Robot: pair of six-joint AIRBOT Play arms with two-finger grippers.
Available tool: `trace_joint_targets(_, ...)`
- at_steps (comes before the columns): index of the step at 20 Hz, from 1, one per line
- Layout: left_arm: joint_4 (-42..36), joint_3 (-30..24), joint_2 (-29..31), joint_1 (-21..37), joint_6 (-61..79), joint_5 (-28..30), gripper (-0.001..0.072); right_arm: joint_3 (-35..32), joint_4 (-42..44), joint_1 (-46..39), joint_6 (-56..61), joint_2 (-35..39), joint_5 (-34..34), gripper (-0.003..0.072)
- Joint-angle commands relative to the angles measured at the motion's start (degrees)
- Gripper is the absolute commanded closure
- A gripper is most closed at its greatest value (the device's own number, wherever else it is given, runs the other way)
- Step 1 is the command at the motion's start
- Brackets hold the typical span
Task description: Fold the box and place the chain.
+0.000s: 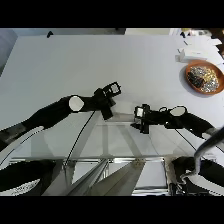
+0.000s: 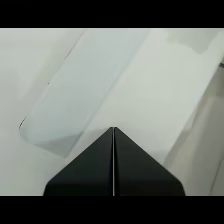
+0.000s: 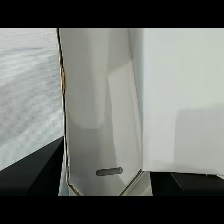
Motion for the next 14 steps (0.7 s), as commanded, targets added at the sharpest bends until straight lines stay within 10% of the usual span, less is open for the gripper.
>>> trace_joint_targets(1,-0.52,-0.02,-3.28,-0.02,-1.11,0.31,0.0706,0.0,-0.17,0.02,-0.22,0.04,0.0,0.0282)
trace_joint_targets(7,0.17,0.0,1.95,1.75,-1.11,-2.71,0.0704,0.0,-0.17,0.02,-0.22,0.04,0.0,0.0282)
trace_joint_targets(14,11.17,-0.04,16.31,8.7,-4.9,-26.51,0.0703,0.0,-0.17,0.04,-0.22,0.04,0.0,0.0282)
